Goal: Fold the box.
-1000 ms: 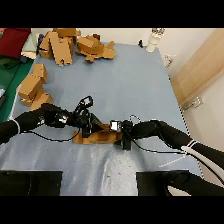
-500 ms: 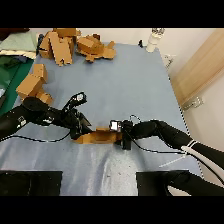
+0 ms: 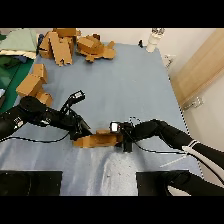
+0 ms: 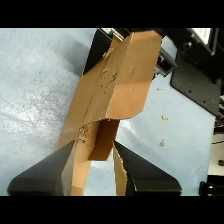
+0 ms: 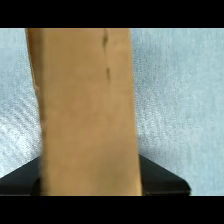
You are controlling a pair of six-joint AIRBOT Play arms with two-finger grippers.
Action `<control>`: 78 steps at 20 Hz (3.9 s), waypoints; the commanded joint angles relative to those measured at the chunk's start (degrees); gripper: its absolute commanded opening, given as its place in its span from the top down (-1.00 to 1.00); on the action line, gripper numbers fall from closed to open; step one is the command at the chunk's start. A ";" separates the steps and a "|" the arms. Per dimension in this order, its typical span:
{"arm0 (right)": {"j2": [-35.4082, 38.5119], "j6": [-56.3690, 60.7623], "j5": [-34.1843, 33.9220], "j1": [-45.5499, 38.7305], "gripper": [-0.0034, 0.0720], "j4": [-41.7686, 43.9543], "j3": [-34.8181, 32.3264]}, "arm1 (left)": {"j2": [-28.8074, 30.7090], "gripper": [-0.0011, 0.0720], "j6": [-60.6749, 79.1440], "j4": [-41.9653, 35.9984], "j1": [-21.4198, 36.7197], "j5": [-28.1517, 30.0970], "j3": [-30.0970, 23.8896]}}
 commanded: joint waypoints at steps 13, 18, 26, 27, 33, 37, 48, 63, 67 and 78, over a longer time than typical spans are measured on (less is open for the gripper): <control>0.00 0.04 -0.26 0.07 -0.36 0.00 -0.04 | -0.35 0.94 -21.11 0.17 -17.38 20.52 0.09; 0.00 0.04 -0.24 0.07 -0.36 0.00 -0.04 | -3.72 0.94 -32.26 -0.81 -14.75 24.65 0.72; 0.00 0.04 -0.22 0.07 -0.36 0.00 -0.04 | -15.54 0.94 -43.01 -0.79 -12.17 13.88 4.02; 0.00 0.04 -0.22 0.07 -0.36 0.00 -0.04 | -16.37 0.94 -43.60 -0.79 -12.17 13.81 4.02; 0.02 0.04 -0.85 0.07 -0.36 0.02 -0.04 | -17.84 0.94 -43.91 -0.57 -12.04 15.72 4.50; 0.02 0.07 -0.87 0.07 -0.51 0.02 -0.04 | -17.84 0.94 -43.91 0.74 -12.04 16.63 6.43; 0.02 0.04 -0.87 0.07 -0.51 0.02 -0.04 | -18.29 0.94 -42.62 5.73 -5.22 16.22 9.42; 0.00 0.07 -1.31 0.07 -0.51 -0.02 -0.04 | 4.66 0.94 -10.80 19.28 3.02 0.09 -0.48; 0.02 0.04 -1.31 0.07 -0.51 0.00 -0.04 | 9.42 0.67 -2.19 29.57 -10.73 7.74 -3.52; 0.00 0.04 -1.27 0.07 -0.51 -0.02 -0.04 | 1.44 -0.91 -1.92 27.98 -17.53 11.87 -3.50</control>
